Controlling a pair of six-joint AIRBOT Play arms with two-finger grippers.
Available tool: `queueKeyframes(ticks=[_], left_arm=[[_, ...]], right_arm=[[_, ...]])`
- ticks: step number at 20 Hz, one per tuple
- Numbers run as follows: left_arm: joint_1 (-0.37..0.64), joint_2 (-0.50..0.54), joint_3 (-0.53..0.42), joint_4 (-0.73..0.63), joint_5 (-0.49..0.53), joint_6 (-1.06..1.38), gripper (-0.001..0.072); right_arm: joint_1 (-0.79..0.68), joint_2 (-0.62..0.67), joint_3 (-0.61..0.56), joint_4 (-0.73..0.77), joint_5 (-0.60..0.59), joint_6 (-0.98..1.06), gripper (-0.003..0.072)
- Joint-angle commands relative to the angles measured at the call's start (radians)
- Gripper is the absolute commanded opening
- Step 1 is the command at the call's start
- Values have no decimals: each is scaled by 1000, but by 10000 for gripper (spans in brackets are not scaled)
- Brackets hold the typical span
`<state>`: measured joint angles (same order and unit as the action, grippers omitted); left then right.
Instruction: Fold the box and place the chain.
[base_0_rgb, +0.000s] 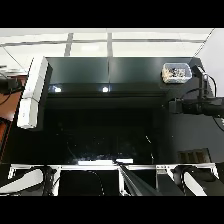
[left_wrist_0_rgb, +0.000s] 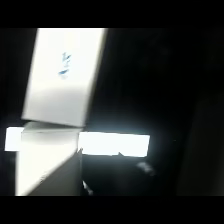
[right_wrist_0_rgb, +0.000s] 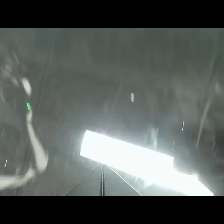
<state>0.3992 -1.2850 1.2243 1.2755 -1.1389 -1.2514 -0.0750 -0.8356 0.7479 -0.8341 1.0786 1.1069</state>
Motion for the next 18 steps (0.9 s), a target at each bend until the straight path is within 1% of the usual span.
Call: queueKeyframes(ticks=[1, 3, 4, 6, 8, 9, 11, 12, 18], left_arm=[[-81, 43, 24, -124, -64, -83, 23], [-171, 117, -96, -138, 45, -75, 23], [-223, 165, -181, -130, 127, -58, 23], [-304, 253, -338, -103, 259, -51, 23], [-357, 321, -444, -52, 321, -50, 23], [-378, 345, -478, -24, 349, -50, 23], [-408, 372, -525, 16, 410, -50, 24], [-412, 373, -533, 18, 421, -50, 24], [-412, 365, -535, 18, 422, -60, 24]], right_arm=[[85, -23, -37, -49, -278, -5, 15], [125, -57, -88, -169, -425, -4, 16], [127, -76, -106, -215, -463, -3, 15], [125, -90, -110, -240, -454, -4, 15], [125, -90, -110, -240, -454, -4, 16], [125, -90, -110, -240, -455, -4, 15], [125, -90, -110, -240, -455, -4, 16], [125, -90, -110, -240, -455, -4, 16], [125, -90, -110, -240, -455, -4, 16]])
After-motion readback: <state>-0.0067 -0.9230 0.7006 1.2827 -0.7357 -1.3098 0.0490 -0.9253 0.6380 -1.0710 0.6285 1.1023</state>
